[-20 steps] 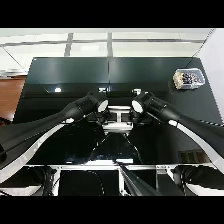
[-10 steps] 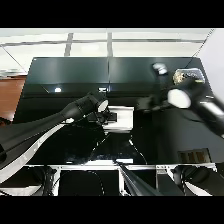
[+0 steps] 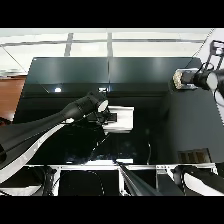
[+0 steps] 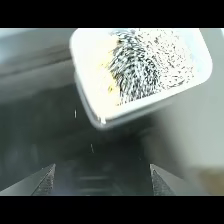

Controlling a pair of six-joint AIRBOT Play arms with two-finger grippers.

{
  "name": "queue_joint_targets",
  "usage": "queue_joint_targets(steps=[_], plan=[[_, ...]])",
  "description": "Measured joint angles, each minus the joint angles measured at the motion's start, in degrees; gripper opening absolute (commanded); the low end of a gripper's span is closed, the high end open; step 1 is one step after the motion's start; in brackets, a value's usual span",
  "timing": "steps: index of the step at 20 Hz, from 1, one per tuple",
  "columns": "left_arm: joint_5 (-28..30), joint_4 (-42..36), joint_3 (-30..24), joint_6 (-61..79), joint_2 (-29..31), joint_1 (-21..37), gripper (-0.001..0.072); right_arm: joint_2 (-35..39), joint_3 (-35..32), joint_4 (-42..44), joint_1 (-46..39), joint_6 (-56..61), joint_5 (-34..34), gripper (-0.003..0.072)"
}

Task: Fold the box and place the chain.

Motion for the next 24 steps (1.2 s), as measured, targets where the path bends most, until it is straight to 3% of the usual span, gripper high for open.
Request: queue_joint_targets(steps=[3, 5, 9, 14, 24], plan=[[0.1, 0.0, 0.0, 0.0, 0.0, 0.0, 0.0029, -13.7, 13.3, 12.9, -7.1, 3.6, 3.3, 0.0705], [0.2, 0.0, 0.0, 0.0, 0.0, 0.0, 0.0029, -22.1, 23.5, 18.9, -9.5, 7.1, 8.7, 0.0626], [0.3, 0.0, 0.0, 0.0, 0.0, 0.0, 0.0029, -32.5, 36.6, 24.3, -11.4, 14.0, 15.2, 0.0609], [0.3, 0.0, 0.0, 0.0, 0.0, 0.0, 0.0029, -37.1, 40.9, 26.3, -12.0, 19.1, 17.8, 0.0608], [0.2, 0.0, 0.0, 0.0, 0.0, 0.0, 0.0029, -40.9, 41.9, 27.3, -12.1, 22.1, 19.0, 0.0608]])
